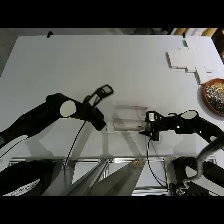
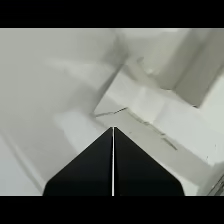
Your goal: Fold the box and place the chain.
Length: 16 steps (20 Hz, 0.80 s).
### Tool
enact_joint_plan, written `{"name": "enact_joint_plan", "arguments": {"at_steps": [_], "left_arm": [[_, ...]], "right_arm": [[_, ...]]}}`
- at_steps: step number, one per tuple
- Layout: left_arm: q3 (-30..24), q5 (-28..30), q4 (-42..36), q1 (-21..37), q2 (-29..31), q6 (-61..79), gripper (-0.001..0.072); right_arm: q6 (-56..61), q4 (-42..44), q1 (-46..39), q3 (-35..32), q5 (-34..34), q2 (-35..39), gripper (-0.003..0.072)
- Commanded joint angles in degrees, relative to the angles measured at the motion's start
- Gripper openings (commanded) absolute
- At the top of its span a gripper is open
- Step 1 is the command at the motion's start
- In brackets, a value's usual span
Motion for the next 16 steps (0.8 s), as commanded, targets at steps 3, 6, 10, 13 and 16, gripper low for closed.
{"name": "enact_joint_plan", "arguments": {"at_steps": [3, 6, 10, 13, 16], "left_arm": [[-6.1, 5.4, 0.5, 1.8, -2.4, -28.2, 0.0003], [-6.3, 6.1, -6.6, 1.7, -5.3, -25.9, 0.0003], [-6.2, 6.3, -11.8, 1.4, -8.2, -25.1, 0.0002], [-6.1, 5.9, -14.3, 0.9, -7.8, -24.3, 0.0002], [-5.6, 5.9, -15.6, 0.3, -7.1, -23.4, 0.0003]], "right_arm": [[0.0, 0.0, 0.0, 0.0, 0.0, 0.0, 0.0407], [0.0, 0.0, 0.0, 0.0, 0.0, 0.0, 0.0407], [0.0, 0.0, 0.0, 0.0, 0.0, 0.0, 0.0407], [0.0, 0.0, 0.0, 0.0, 0.0, 0.0, 0.0407], [0.0, 0.0, 0.0, 0.0, 0.0, 0.0, 0.0407]]}}
